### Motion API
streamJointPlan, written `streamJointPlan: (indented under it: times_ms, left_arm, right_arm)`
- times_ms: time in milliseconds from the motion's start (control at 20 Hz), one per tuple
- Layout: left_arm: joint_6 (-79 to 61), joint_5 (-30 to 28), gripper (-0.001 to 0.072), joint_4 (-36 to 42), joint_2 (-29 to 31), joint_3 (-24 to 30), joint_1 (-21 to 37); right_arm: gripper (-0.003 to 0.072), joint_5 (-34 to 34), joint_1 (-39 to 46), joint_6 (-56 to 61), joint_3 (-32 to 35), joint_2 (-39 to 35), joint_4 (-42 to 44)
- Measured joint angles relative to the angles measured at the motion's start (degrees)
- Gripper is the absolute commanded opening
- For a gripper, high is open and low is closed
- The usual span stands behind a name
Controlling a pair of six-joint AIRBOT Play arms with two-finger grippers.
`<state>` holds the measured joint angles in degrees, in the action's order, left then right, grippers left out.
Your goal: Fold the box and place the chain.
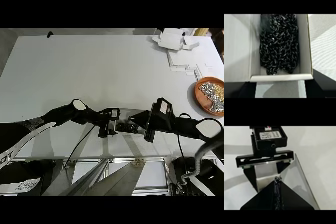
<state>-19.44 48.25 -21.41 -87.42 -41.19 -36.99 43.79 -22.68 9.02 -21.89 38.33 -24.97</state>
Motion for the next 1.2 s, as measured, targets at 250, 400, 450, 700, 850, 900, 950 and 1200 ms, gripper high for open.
streamJointPlan:
  times_ms: [250,400,450,700,850,900,950,1200]
  left_arm:
    - [0.0,0.0,0.0272,0.0,0.0,0.0,0.0]
    - [0.0,0.0,0.0272,0.0,0.0,0.0,0.0]
    - [0.0,0.0,0.0272,0.0,0.0,0.0,0.0]
    - [0.0,0.0,0.0272,0.0,0.0,0.0,0.0]
    - [0.0,0.0,0.0272,0.0,0.0,0.0,0.0]
    - [0.0,0.0,0.0272,0.0,0.0,0.0,0.0]
    - [0.0,0.0,0.0272,0.0,0.0,0.0,0.0]
    - [0.0,0.0,0.0272,0.0,0.0,0.0,0.0]
  right_arm:
    - [0.0255,-0.3,-1.9,5.0,-0.9,6.8,-3.5]
    - [0.0191,5.1,-2.2,8.2,-6.7,9.6,-8.4]
    - [0.0074,7.0,-2.2,9.9,-9.7,10.5,-10.9]
    - [0.0020,12.6,-0.9,17.2,-26.6,16.8,-24.2]
    - [0.0021,13.4,0.7,19.5,-30.2,22.2,-28.3]
    - [0.0028,14.5,0.9,20.0,-30.6,23.8,-29.3]
    - [0.0085,15.7,0.9,20.4,-30.6,25.3,-30.1]
    - [0.0202,18.4,-2.3,19.9,-26.3,27.2,-31.8]
